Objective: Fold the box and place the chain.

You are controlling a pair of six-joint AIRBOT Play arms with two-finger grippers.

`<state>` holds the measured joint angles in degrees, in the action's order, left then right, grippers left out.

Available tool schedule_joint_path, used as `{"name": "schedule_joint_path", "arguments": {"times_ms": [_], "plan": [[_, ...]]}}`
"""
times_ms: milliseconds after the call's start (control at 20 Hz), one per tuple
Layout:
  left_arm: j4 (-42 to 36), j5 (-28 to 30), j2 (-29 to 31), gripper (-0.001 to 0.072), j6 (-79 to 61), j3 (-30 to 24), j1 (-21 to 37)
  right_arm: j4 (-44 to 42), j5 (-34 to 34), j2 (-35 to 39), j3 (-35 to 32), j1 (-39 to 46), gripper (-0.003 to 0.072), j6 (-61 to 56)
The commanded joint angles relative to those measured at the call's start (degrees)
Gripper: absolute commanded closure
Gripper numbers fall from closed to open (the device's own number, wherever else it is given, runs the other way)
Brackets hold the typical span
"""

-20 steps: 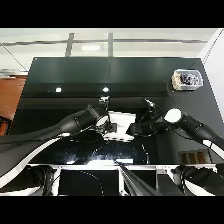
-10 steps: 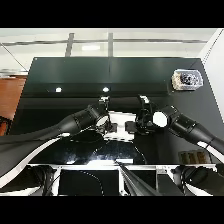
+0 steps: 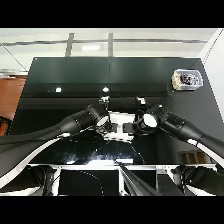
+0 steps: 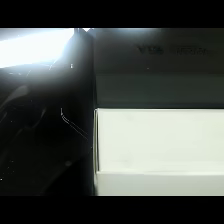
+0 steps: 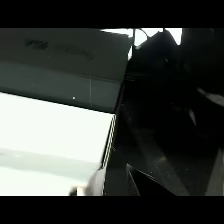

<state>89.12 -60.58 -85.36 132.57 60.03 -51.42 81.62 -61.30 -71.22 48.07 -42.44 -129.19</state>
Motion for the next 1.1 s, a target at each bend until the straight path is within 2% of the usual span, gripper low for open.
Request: {"name": "schedule_joint_path", "arguments": {"times_ms": [0,50,600,650,1050], "plan": [[-0.02,-0.09,-0.02,0.0679,-0.09,0.02,0.04,1.84,-2.51,-2.16,2.08,-0.90,0.0387,-2.97],[0.00,-0.17,-0.02,0.0678,-0.09,0.02,0.07,1.81,-3.06,-2.47,2.10,-0.90,0.0450,-3.08],[0.00,-0.07,-0.02,0.0678,-0.09,0.02,0.04,2.49,-4.02,-5.14,3.30,-0.87,0.0459,-6.78],[0.00,-0.07,-0.02,0.0678,-0.09,0.02,0.04,2.60,-3.96,-5.16,3.39,-0.87,0.0505,-6.95],[-0.04,-0.09,-0.02,0.0678,-0.09,0.02,0.04,2.45,-4.17,-5.79,3.50,-0.90,0.0507,-9.77]]}}
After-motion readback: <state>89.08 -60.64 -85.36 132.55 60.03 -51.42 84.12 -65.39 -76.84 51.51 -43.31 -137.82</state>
